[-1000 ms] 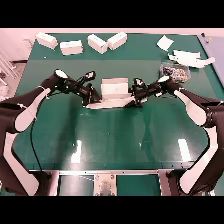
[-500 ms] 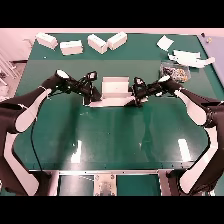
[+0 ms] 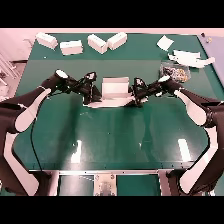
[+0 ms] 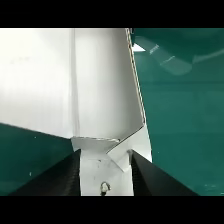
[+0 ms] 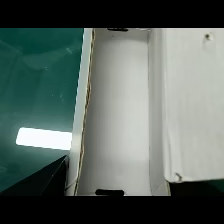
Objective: Fold the box and place the chain.
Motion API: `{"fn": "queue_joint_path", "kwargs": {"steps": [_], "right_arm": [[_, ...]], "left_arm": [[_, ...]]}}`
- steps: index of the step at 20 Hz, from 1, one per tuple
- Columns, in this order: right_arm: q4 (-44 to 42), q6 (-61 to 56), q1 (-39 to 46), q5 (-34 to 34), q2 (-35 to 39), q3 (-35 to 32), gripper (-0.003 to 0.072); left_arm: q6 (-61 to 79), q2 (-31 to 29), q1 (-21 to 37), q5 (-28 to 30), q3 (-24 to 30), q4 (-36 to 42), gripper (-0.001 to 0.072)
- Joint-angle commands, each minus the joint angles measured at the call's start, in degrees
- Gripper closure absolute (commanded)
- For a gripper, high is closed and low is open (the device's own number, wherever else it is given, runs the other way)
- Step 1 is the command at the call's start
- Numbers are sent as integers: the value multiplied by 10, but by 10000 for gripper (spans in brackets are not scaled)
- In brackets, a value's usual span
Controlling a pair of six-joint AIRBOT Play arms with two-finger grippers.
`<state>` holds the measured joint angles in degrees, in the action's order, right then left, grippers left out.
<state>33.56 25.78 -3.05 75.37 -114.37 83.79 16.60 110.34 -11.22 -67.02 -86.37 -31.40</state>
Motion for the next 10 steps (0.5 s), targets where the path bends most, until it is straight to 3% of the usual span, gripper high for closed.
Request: {"fn": "queue_joint_path", "kwargs": {"steps": [1,5,10], "right_arm": [[-1,-1,0,-1,0,0,176],[-1,-1,0,-1,0,0,176],[-1,-1,0,-1,0,0,176]], "left_arm": [[17,0,2,-11,0,-26,344],[37,0,2,-13,0,-64,360],[49,0,2,-17,0,-40,361]]}}
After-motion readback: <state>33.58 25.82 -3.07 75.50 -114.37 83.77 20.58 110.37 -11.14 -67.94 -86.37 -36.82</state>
